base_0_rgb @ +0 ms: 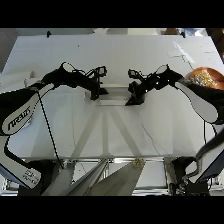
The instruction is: Fold the box and place the chain.
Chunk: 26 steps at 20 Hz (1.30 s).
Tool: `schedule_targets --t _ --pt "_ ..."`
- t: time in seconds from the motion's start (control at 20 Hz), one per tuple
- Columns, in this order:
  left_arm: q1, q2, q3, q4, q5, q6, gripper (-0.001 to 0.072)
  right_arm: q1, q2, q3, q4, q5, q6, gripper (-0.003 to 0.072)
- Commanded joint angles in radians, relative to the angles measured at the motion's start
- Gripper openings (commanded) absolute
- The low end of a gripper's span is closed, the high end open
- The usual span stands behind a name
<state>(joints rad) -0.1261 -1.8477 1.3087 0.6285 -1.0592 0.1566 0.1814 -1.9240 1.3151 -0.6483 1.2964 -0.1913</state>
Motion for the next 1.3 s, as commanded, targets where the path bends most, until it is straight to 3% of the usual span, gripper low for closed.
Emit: schedule_targets --t 0.0,0.45,0.75,0.95,1.0,1.1,1.15,1.25 --pt "0.0 0.0 0.0 0.0 0.001 0.0 0.0013 0.001 -0.001 0.0 -0.001 0.005 0.0 0.0689" --pt "0.0 0.0 0.0 0.0 0.001 0.0 0.0013 0.002 0.0 0.0 0.054 -0.01 0.005 0.0686" --pt "0.0 0.0 0.0 0.0 0.001 0.0 0.0013 0.016 0.0 0.0 0.043 -0.09 0.082 0.0685" --pt "0.0 0.0 0.0 0.0 0.001 0.0 0.0013 0.022 0.0 0.0 -0.001 -0.089 0.082 0.0634" --pt "0.0 0.0 0.0 0.0 0.001 0.0 0.0013 0.022 0.0 0.0 -0.005 -0.089 0.082 0.0576" --pt "0.0 0.0 0.0 0.0 0.001 0.0 0.0013 0.022 0.0 0.0 -0.007 -0.087 0.082 0.0225" --pt "0.0 0.0 0.0 0.0 0.001 0.0 0.0013 0.022 0.0 0.0 -0.007 -0.087 0.082 0.0175" --pt "0.0 0.0 0.0 0.0 0.001 0.0 0.0013 0.022 0.0 0.0 -0.006 -0.086 0.082 0.0177"
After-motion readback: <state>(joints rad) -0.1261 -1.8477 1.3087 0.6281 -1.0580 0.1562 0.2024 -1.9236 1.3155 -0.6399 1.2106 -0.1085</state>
